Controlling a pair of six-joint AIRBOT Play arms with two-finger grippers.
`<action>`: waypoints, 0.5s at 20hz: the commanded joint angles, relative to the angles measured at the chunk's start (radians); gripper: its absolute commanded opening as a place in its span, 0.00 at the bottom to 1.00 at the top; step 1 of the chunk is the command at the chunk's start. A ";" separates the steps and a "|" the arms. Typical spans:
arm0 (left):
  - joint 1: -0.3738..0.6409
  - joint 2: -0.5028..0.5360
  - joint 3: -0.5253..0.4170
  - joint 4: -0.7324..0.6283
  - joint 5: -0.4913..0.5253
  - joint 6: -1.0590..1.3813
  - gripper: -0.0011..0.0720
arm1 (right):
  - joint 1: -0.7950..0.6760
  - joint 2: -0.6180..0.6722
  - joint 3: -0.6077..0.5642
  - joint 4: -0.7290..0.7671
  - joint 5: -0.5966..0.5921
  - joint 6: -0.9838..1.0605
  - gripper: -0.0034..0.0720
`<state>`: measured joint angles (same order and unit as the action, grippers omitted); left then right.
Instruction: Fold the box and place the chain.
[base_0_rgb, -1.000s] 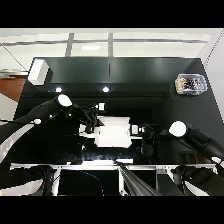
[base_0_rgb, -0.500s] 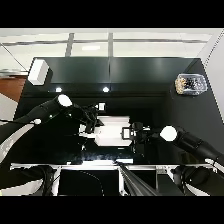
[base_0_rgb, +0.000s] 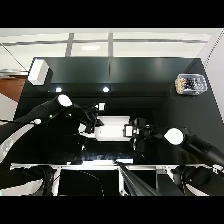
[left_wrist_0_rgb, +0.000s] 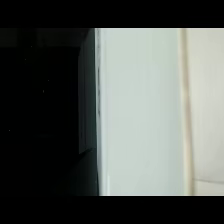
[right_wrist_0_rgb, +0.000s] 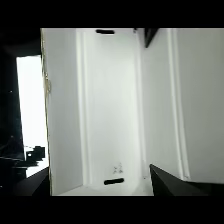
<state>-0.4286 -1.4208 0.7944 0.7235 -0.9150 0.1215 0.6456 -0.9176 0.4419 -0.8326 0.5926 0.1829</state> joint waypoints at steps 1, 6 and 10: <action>0.000 -0.001 0.000 0.000 -0.001 0.002 0.05 | -0.047 0.039 0.001 -0.032 -0.040 0.072 0.98; 0.000 -0.001 0.000 0.000 -0.001 0.002 0.05 | -0.060 0.023 0.001 -0.027 -0.029 0.071 0.99; 0.000 -0.001 0.000 0.000 0.000 0.002 0.05 | -0.060 -0.018 0.002 0.074 -0.063 0.060 0.98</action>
<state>-0.4286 -1.4208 0.7944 0.7235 -0.9150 0.1230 0.5884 -0.9127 0.4423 -0.8249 0.5518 0.2481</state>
